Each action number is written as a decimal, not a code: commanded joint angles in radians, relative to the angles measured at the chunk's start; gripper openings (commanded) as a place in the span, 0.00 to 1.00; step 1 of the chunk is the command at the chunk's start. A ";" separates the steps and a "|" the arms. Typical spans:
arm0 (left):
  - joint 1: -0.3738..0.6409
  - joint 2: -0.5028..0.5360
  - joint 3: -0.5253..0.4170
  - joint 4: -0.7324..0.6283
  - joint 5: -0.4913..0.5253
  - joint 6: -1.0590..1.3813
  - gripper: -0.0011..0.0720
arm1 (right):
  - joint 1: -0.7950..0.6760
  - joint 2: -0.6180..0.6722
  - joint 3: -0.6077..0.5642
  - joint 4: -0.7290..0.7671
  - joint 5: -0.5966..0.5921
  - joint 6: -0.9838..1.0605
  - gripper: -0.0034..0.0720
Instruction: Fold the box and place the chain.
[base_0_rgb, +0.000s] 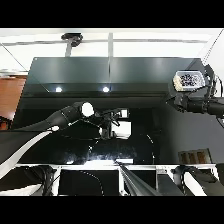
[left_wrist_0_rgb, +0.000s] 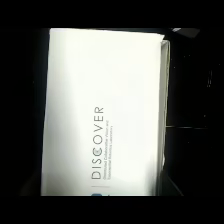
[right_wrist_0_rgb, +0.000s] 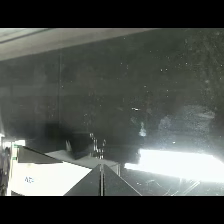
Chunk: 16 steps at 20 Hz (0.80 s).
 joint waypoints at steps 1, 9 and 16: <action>0.007 -0.008 0.007 0.012 0.005 -0.024 0.74 | 0.000 0.001 0.000 0.000 -0.002 0.000 0.08; 0.429 0.036 0.129 0.214 -0.052 -0.376 0.50 | 0.000 0.001 0.000 0.002 -0.003 0.000 0.08; 0.942 -0.130 0.502 0.304 -0.060 -0.631 0.50 | 0.000 0.001 0.000 0.003 -0.002 0.000 0.08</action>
